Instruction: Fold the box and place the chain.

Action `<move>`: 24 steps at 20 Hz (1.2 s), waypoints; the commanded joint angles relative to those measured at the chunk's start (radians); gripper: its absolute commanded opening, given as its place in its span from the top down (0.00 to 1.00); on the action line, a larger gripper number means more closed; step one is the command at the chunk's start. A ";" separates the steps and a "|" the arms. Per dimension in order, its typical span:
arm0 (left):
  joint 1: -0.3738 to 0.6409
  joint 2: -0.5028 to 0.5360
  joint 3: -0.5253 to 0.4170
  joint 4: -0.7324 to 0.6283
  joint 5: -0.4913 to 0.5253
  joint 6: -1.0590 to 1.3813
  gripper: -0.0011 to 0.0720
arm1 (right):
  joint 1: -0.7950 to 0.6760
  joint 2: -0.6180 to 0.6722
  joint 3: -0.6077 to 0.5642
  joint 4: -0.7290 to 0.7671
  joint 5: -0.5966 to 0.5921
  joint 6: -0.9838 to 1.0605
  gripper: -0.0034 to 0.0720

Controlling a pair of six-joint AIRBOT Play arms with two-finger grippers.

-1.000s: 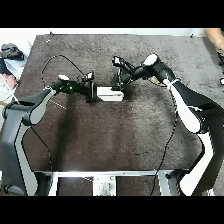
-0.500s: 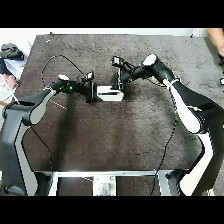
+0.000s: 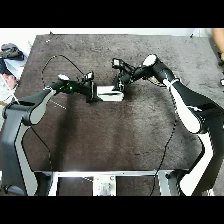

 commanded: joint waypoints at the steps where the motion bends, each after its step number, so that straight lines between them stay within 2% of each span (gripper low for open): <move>1: 0.000 0.000 0.000 0.000 0.000 0.000 0.28 | 0.001 0.000 0.000 -0.011 0.027 0.002 0.51; 15: 0.000 0.000 0.000 0.000 0.000 0.000 0.28 | 0.001 -0.023 -0.008 -0.056 0.032 0.009 0.51; 21: 0.000 0.000 0.000 0.000 0.000 0.000 0.28 | 0.001 -0.002 -0.006 -0.032 -0.056 0.008 0.51; 24: 0.000 0.000 0.000 0.000 0.000 0.000 0.28 | 0.001 0.010 -0.006 -0.034 -0.035 0.008 0.51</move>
